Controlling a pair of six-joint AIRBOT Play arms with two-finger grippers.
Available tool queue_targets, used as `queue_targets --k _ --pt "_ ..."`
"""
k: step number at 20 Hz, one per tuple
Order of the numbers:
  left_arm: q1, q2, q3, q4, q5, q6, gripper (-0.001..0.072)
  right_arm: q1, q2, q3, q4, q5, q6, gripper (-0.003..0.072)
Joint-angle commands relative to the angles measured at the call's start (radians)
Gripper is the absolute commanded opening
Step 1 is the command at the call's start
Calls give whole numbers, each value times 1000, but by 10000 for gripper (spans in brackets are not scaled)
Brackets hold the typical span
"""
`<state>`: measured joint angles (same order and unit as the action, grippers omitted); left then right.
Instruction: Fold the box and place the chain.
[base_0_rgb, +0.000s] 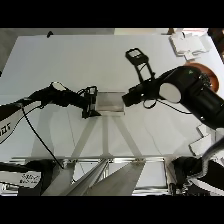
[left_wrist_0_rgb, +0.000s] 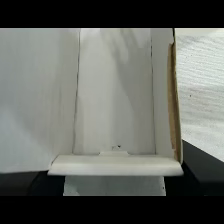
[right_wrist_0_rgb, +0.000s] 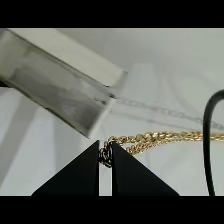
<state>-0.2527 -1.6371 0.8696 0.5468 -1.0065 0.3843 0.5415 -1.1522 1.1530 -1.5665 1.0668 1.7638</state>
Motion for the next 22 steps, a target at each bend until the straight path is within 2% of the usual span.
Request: queue_targets --k 1,4,11,17,22 --pt "0 0 0 0 0 0 517 85 -15 1 8 -82 21 8" --pt "0 0 0 0 0 0 517 134 -55 1 9 -155 55 8" --pt "0 0 0 0 0 0 517 183 -169 1 31 -427 73 8" --pt "0 0 0 0 0 0 517 183 -254 1 17 -388 72 10" --pt "0 0 0 0 0 0 517 182 -261 1 -35 -306 73 11"
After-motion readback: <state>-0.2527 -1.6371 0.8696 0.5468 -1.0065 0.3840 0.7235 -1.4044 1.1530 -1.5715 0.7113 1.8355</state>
